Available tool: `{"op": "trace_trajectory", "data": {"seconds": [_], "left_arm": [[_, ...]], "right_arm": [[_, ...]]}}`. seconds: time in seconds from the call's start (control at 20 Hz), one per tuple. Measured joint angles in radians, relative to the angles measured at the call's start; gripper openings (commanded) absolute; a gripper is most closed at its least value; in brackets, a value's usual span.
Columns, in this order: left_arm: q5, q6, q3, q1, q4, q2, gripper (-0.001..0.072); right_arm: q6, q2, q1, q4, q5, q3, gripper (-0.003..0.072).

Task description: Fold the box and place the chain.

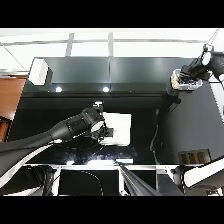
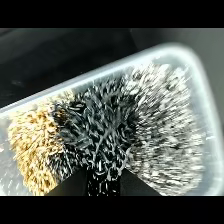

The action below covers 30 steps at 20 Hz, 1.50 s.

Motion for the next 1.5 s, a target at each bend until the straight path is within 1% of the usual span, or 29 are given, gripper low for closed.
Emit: {"op": "trace_trajectory", "data": {"seconds": [0.25, 0.4, 0.65, 0.9, 1.05, 1.25, 1.35, 1.5], "left_arm": [[0.000, 0.000, 0.000, 0.000, 0.000, 0.000, 0.0026], [0.000, 0.000, 0.000, 0.000, 0.000, 0.000, 0.0026], [0.000, 0.000, 0.000, 0.000, 0.000, 0.000, 0.0026], [0.000, 0.000, 0.000, 0.000, 0.000, 0.000, 0.0027], [0.000, 0.000, 0.000, 0.000, 0.000, 0.000, 0.0026], [0.002, 0.000, 0.000, 0.000, 0.000, 0.000, 0.0026], [0.002, 0.000, 0.000, 0.000, 0.000, 0.000, 0.0026], [0.002, -0.001, 0.000, 0.000, 0.000, 0.000, 0.0026]], "right_arm": [[-0.175, 0.214, -0.002, 0.010, 0.026, 0.019, 0.0007], [-0.259, 0.363, -0.005, 0.059, 0.052, 0.022, 0.0006], [-0.340, 0.594, 0.002, 0.177, 0.158, 0.019, 0.0006], [-0.369, 0.779, 0.070, 0.247, 0.282, 0.001, 0.0006], [-0.377, 0.866, 0.137, 0.289, 0.363, -0.053, 0.0007], [-0.414, 0.935, 0.220, 0.439, 0.473, -0.184, 0.0007], [-0.430, 0.947, 0.262, 0.527, 0.496, -0.249, 0.0007], [-0.441, 0.956, 0.322, 0.616, 0.511, -0.333, 0.0007]]}}
